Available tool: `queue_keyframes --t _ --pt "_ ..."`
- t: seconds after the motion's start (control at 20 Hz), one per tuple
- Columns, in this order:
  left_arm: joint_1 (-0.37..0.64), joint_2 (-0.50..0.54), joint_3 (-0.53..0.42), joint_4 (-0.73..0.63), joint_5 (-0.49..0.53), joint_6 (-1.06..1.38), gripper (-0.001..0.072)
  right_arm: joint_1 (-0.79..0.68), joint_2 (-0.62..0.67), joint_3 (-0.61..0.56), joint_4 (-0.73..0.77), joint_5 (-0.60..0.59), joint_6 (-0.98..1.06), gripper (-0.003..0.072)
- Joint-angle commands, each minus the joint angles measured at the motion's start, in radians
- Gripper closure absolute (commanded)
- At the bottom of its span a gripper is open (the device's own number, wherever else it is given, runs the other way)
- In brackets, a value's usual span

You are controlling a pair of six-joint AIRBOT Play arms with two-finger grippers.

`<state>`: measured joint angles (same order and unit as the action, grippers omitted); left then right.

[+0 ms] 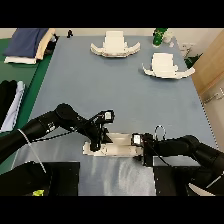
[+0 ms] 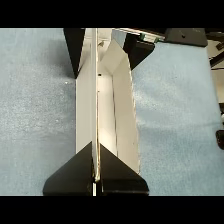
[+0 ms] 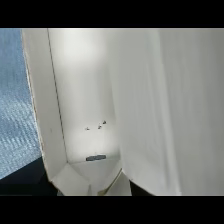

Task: Fold the box.

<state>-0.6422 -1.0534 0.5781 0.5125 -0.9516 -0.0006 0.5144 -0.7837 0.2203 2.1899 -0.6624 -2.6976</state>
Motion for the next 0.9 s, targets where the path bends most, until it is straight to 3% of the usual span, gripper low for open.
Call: queue_keyframes --t 0.0,0.05,0.1,0.15,0.4,0.45,0.5,0.55,0.65,0.7,0.75,0.85 --pt "0.0 0.001 0.0 0.0 -0.002 -0.001 0.0691 0.001 0.0 0.001 -0.002 0.0 0.0 0.0174" --pt "0.0 0.003 0.0 0.0 -0.002 -0.001 0.0662 0.001 0.0 0.001 -0.002 0.0 0.0 0.0174" --pt "0.0 0.005 0.0 -0.001 0.004 -0.002 0.0462 0.001 0.0 0.001 -0.002 0.0 0.0 0.0174" --pt "0.0 0.008 0.0 0.0 0.013 -0.04 0.0395 0.001 0.0 0.001 -0.002 0.0 0.0 0.0175" --pt "0.002 0.085 0.001 0.082 0.026 -0.182 0.0391 0.001 0.0 0.001 -0.002 0.0 0.0 0.0174" --pt "0.002 0.119 0.001 0.14 0.026 -0.246 0.0289 0.001 0.0 0.001 -0.002 0.0 0.0 0.0174" --pt "0.002 0.161 0.001 0.215 0.033 -0.357 0.0057 0.001 0.0 0.001 -0.002 0.0 0.0 0.0174" --pt "0.005 0.204 0.001 0.286 0.034 -0.485 0.0028 0.001 0.0 0.001 -0.003 0.0 0.0 0.0174" --pt "0.018 0.297 0.001 0.403 -0.01 -0.724 0.0046 0.001 0.0 0.001 -0.002 0.0 0.0 0.0175" --pt "0.023 0.34 0.001 0.421 -0.05 -0.862 0.0327 0.001 0.0 0.001 -0.002 0.0 0.0 0.0174" --pt "0.024 0.375 0.001 0.415 -0.096 -0.929 0.0684 0.001 0.0 0.001 -0.003 0.0 0.0 0.0174" --pt "-0.002 0.394 0.0 0.307 -0.158 -1.024 0.0696 0.001 0.0 0.001 -0.003 0.0 0.0 0.0174"
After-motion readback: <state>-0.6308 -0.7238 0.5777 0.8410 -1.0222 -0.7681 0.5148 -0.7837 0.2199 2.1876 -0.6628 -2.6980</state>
